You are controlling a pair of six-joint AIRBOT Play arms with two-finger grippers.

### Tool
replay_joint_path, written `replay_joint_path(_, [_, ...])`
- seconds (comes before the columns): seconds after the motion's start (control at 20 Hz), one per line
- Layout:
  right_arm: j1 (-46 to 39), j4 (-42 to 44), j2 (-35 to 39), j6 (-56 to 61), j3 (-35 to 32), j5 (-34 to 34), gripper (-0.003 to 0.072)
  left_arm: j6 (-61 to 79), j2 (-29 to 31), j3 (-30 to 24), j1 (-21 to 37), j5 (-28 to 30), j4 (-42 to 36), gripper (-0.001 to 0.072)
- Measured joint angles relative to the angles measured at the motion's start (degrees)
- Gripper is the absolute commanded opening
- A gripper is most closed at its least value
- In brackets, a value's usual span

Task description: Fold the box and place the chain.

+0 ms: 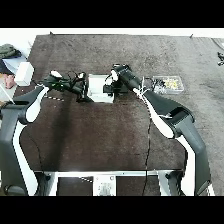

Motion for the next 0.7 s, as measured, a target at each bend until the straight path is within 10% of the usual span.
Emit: replay_joint_path(0.7, [0.5, -5.6, 11.3, -8.5, -0.9, 7.1, 0.0387, -0.1, 0.0, 0.0, -0.1, 0.0, -0.1, 0.0415])
